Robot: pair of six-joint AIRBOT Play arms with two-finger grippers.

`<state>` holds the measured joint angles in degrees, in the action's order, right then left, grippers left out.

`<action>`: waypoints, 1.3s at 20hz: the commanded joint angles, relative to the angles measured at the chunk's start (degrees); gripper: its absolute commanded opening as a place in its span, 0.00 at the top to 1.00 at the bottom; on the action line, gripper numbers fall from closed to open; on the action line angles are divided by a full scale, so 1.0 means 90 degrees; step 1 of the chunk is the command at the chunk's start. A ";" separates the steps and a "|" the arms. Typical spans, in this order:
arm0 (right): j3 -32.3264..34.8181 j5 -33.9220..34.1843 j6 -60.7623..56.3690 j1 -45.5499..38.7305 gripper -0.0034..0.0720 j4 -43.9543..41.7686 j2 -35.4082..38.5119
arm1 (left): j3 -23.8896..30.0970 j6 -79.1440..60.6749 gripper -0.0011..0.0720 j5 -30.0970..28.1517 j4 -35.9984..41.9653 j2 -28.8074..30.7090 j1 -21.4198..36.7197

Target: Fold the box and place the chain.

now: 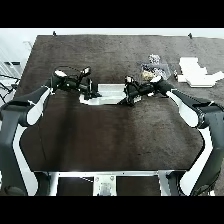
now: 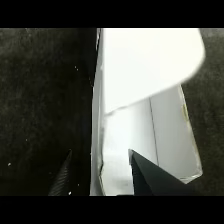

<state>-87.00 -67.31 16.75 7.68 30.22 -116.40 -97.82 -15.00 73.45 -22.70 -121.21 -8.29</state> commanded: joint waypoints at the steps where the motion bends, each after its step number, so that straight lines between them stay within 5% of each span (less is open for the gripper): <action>1: 0.0000 -0.0007 -0.0002 0.0000 0.18 0.0002 -0.0002 | -0.0012 0.0000 0.41 0.0287 -0.0002 0.0112 0.0029; 9: 0.0000 -0.0007 -0.0002 0.0000 0.18 0.0002 -0.0002 | -0.0362 0.0355 0.41 0.1149 -0.0036 0.0517 0.0784; 10: -0.0002 -0.0007 -0.0002 0.0000 0.18 0.0002 -0.0002 | -0.0466 0.0364 0.45 0.1399 0.0032 0.0517 0.0840; 12: -0.0002 -0.0007 -0.0002 0.0000 0.18 0.0002 -0.0002 | -0.0639 0.0447 0.96 0.1880 0.0092 0.0517 0.0840; 14: 0.0000 -0.0007 -0.0002 0.0000 0.18 0.0002 -0.0002 | -0.0780 0.0874 0.97 0.1962 0.0112 0.0532 0.0794; 19: -0.0002 -0.0007 -0.0002 0.0000 0.18 0.0002 -0.0002 | -0.0384 0.1127 0.97 0.1229 0.0063 0.1384 0.0461; 26: 0.0000 -0.0007 -0.0002 0.0000 0.18 0.0002 -0.0002 | 0.2283 -0.0194 0.97 -0.1513 0.0017 0.3390 -0.0602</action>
<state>-87.00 -67.35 16.73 7.68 30.24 -116.40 -86.37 -11.18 71.96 -22.26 -96.90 -9.67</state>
